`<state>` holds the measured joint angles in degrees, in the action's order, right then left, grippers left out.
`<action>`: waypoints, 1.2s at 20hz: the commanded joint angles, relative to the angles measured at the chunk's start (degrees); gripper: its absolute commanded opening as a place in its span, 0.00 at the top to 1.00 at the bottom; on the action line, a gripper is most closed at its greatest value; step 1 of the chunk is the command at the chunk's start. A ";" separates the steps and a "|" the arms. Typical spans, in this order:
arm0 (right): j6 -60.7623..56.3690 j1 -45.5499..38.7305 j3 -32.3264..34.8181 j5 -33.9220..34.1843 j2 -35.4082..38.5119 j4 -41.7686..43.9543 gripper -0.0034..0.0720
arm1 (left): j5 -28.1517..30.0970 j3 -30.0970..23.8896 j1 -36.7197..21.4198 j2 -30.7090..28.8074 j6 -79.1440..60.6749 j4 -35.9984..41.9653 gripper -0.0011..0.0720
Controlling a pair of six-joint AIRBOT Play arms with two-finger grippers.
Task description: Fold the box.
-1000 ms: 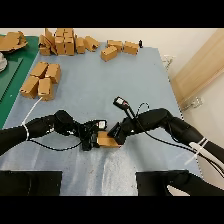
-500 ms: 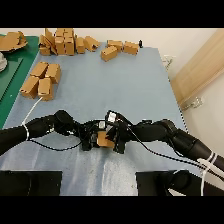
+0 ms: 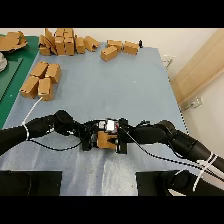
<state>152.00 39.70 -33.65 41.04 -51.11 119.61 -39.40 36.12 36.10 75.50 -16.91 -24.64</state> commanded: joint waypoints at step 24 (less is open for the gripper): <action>4.57 0.07 0.07 1.05 1.77 -6.88 0.59 | 0.00 0.07 -0.02 0.00 -0.02 0.00 0.41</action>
